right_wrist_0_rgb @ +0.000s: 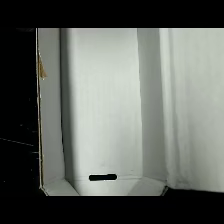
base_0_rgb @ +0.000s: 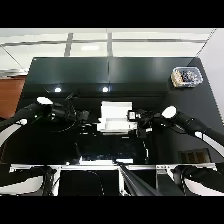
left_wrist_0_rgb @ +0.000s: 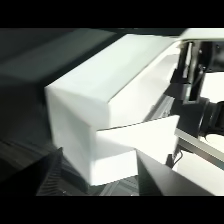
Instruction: Fold the box and place the chain.
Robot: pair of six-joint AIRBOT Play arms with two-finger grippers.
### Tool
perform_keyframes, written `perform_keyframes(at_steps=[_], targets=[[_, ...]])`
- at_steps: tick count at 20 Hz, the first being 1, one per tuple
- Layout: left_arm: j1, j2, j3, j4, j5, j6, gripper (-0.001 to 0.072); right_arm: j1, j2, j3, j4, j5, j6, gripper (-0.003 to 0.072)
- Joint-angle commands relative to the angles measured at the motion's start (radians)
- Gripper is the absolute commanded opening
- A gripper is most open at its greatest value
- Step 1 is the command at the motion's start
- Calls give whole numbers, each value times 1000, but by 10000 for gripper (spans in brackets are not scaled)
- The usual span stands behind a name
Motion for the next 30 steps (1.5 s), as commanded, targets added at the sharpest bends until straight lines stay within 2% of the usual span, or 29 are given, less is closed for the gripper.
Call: perform_keyframes(at_steps=[1,6,16,23,30], targets=[[-48,0,43,2,4,-32,506,1,-1,0,0,0,0,232],[-112,0,143,189,11,-275,506,1,-1,0,0,0,0,232],[-152,0,168,201,22,-344,506,1,-1,0,0,0,0,232],[-203,0,168,206,117,-404,506,1,-1,0,2,-1,0,232],[-227,0,225,355,125,-515,506,1,-1,0,2,-1,0,232]])
